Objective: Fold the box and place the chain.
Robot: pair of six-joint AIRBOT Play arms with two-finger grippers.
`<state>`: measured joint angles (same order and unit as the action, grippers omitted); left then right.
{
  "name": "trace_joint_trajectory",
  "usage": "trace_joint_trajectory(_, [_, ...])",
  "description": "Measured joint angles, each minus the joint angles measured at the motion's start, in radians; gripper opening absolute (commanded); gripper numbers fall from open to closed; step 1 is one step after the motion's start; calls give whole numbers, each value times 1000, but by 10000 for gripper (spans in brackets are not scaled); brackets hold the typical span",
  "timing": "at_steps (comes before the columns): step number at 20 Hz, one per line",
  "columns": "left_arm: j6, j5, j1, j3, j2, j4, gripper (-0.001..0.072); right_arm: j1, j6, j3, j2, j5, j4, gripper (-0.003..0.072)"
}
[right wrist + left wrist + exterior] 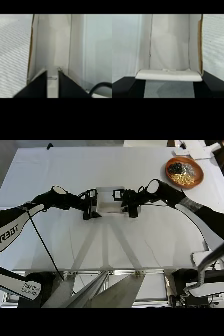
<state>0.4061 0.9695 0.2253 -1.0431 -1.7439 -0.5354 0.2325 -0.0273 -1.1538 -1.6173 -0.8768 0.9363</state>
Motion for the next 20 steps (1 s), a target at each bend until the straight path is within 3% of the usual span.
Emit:
trace_joint_trajectory(2, [0, 0, 0, 0, 0, 0, 396, 0, 0, 0, 0, -1, 5, 8])
trace_joint_trajectory(7, [0, 0, 0, 0, 0, 0, 396, 0, 59, 0, 7, -1, 63, 9])
trace_joint_trajectory(20, [0, -1, 0, 0, 0, 0, 396, -82, 602, 0, 185, 0, 293, 8])
